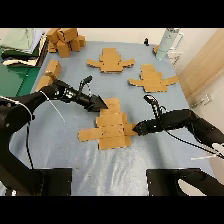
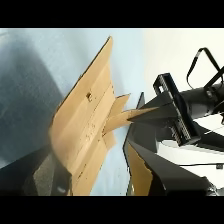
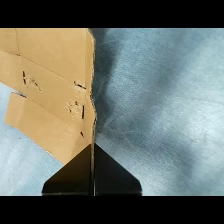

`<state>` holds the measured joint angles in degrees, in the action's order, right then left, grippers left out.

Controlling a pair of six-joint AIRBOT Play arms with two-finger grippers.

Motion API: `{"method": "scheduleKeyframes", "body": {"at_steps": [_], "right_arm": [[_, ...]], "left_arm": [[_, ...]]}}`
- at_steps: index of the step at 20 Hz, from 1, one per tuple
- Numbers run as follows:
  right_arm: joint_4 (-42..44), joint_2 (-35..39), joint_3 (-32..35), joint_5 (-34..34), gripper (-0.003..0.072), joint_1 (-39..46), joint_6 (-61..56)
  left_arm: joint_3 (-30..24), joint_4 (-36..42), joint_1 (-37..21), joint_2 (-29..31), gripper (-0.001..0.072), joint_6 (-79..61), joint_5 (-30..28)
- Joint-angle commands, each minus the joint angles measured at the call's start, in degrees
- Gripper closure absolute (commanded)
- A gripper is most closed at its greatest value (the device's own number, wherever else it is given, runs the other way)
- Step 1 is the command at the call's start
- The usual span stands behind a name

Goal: Fold the box.

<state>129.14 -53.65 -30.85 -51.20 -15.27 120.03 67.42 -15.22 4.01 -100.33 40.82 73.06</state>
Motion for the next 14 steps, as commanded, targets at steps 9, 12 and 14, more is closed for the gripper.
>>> {"method": "scheduleKeyframes", "body": {"at_steps": [9,12,14], "right_arm": [[-0.8,0.0,0.0,1.4,0.0687,-0.2,0.0],[-0.8,0.0,0.0,1.5,0.0687,-0.2,0.0],[-0.8,0.0,0.0,1.5,0.0687,-0.2,0.0]], "left_arm": [[1.2,0.2,3.8,-2.3,0.048,-7.3,6.4],[1.2,0.2,3.8,-2.3,0.0625,-8.2,5.1],[1.2,0.2,3.8,-2.3,0.0695,-8.9,4.7]]}}
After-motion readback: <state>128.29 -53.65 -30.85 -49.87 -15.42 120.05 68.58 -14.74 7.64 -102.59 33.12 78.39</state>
